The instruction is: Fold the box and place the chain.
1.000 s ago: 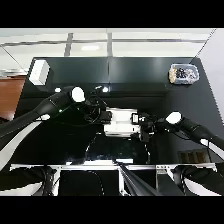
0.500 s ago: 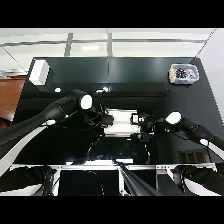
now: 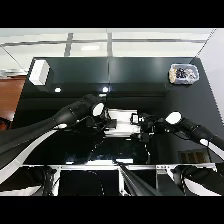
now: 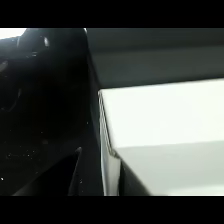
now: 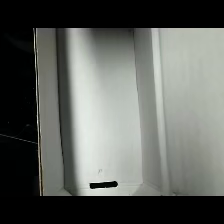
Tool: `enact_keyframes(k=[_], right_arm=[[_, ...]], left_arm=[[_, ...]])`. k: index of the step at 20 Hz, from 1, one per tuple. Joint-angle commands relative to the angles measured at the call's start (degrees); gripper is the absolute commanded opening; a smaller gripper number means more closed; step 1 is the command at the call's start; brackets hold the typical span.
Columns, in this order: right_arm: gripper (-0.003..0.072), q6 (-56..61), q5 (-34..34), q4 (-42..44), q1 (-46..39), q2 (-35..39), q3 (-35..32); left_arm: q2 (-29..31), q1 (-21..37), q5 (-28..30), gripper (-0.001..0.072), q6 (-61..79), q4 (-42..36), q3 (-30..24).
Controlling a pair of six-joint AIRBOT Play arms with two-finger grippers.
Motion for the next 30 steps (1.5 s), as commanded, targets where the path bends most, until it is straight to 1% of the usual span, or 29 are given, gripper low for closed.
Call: enact_keyframes(k=[1, 5, 11, 12, 13, 17, 18, 19, 20, 21, 22, 23, 24, 25, 26, 27, 29, 30], right_arm=[[0.0005, -0.02, -0.02, 0.0, 0.0, 0.0, -0.02], [0.0005, 0.0, -0.02, 0.0, 0.0, 0.0, -0.02], [0.0005, 0.0, -0.02, 0.0, 0.0, 0.0, -0.02], [0.0005, 0.0, -0.02, 0.0, 0.0, 0.0, -0.02], [0.0005, 0.0, -0.02, 0.0, 0.0, 0.0, -0.02], [0.0005, 0.0, -0.02, 0.0, 0.0, 0.0, -0.02], [0.0005, 0.0, -0.02, 0.0, 0.0, 0.0, -0.02], [0.0005, 0.0, -0.02, -0.02, 0.0, 0.0, -0.02], [0.0005, 0.0, -0.02, 0.0, 0.0, 0.0, -0.02], [0.0005, -0.02, -0.02, -0.02, 0.0, 0.0, -0.02], [0.0005, 0.0, -0.02, 0.0, 0.0, 0.0, -0.02], [0.0005, -0.02, 0.0, 0.0, 0.0, 0.0, -0.02], [0.0005, 0.0, 0.0, 0.0, 0.0, 0.0, -0.02], [0.0005, 0.0, 0.0, 0.0, 0.0, 0.0, -0.02], [0.0004, 0.0, 0.0, 0.0, 0.0, 0.0, -0.02], [0.0005, 0.0, 0.0, 0.0, 0.0, 0.0, -0.02], [0.0005, 0.0, -0.02, 0.0, 0.0, 0.0, -0.02], [0.0018, 0.0, -0.02, 0.0, 0.0, 0.0, -0.02]], left_arm=[[-0.39, -1.2, 2.14, 0.0273, -5.7, 0.7, 0.7], [-1.18, -1.22, 2.05, 0.0272, -7.41, 0.87, 1.09], [-2.99, -1.86, -0.39, 0.027, -6.99, 2.47, 2.32], [-2.99, -1.84, -0.81, 0.0174, -6.99, 2.6, 2.29], [-2.99, -1.81, -0.85, 0.0027, -6.95, 2.6, 2.29], [-3.34, -1.81, -0.26, 0.0023, -7.02, 2.12, 2.43], [-3.34, -1.81, -0.26, 0.0036, -6.99, 1.9, 2.49], [-3.34, -1.81, -0.39, 0.0195, -6.97, 2.03, 2.78], [-3.34, -1.81, -0.44, 0.042, -6.99, 2.16, 3.19], [-3.34, -1.81, -0.44, 0.0453, -6.99, 2.47, 3.58], [-3.34, -1.81, -0.46, 0.0452, -7.02, 2.75, 3.91], [-3.34, -1.81, -0.52, 0.0403, -7.06, 3.1, 4.07], [-3.34, -1.81, -0.76, 0.0249, -7.06, 3.54, 4.09], [-3.37, -1.81, -0.9, 0.0128, -6.99, 3.63, 4.09], [-3.41, -1.81, -0.92, 0.0036, -6.99, 3.65, 4.09], [-3.41, -1.81, -0.9, 0.0023, -6.99, 3.65, 4.09], [-3.41, -1.81, -1.14, 0.0023, -6.19, 3.48, 4.09], [-3.41, -1.81, -1.55, 0.0023, -5.46, 3.43, 4.09]])
